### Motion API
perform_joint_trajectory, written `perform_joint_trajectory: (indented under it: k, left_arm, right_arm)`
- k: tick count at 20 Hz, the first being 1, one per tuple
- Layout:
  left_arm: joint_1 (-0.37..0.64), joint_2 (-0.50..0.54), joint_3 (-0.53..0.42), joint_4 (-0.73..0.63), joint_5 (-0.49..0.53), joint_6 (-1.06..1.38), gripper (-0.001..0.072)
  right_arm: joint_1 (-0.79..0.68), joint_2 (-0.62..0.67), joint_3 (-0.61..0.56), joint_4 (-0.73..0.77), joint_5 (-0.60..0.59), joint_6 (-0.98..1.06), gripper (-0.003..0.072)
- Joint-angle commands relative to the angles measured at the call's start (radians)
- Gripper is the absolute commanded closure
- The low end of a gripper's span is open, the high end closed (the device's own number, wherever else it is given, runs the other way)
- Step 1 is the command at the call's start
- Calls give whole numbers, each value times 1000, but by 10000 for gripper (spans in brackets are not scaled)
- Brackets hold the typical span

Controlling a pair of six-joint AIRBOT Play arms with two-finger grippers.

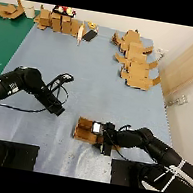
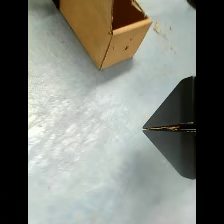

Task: Fold the box.

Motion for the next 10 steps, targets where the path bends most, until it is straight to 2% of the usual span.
perform_joint_trajectory:
  k: [1, 6, 10]
  left_arm:
    - [68, -1, -36, -109, 89, 378, 699]
    - [-38, 14, -170, -285, 150, 644, 700]
    - [-220, 49, -218, -273, 217, 772, 699]
  right_arm:
    - [0, 0, 0, 0, 37, 0, 184]
    - [0, -1, 6, 0, 89, -1, 184]
    - [1, -8, 14, -11, 84, -1, 184]
